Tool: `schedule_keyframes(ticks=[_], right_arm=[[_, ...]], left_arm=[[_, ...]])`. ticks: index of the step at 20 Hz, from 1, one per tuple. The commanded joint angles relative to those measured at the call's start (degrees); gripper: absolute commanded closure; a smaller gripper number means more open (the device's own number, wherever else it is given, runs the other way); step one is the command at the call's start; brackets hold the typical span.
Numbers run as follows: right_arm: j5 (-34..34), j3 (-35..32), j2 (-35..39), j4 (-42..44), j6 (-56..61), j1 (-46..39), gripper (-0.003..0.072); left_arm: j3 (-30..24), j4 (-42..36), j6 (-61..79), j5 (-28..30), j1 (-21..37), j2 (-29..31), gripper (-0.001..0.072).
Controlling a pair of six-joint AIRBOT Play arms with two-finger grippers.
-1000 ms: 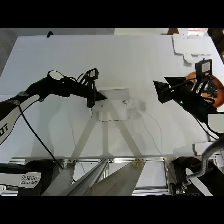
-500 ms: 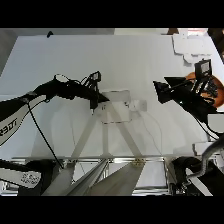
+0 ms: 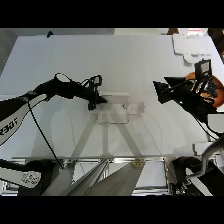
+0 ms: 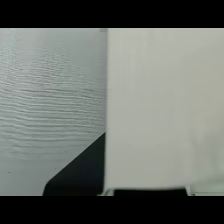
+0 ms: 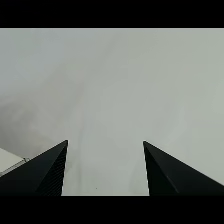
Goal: Fold the box and place the chain.
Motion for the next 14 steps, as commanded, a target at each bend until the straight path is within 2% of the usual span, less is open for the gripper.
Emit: schedule_keyframes(ticks=[1, 7, 14], right_arm=[[0.0, 0.0, 0.0, 0.0, 0.0, 0.0, 0.0191], [0.0, 0.0, 0.0, 0.0, 0.0, 0.0, 0.0191], [1.1, 0.0, 0.0, 0.0, 0.0, 0.0, 0.0191]], left_arm=[[0.1, 0.7, 0.3, -0.6, 0.0, -0.1, 0.0704], [0.1, 0.2, 2.0, -1.2, -1.3, -2.1, 0.0704], [0.1, -2.1, 4.0, 0.6, -2.3, -2.3, 0.0703]])
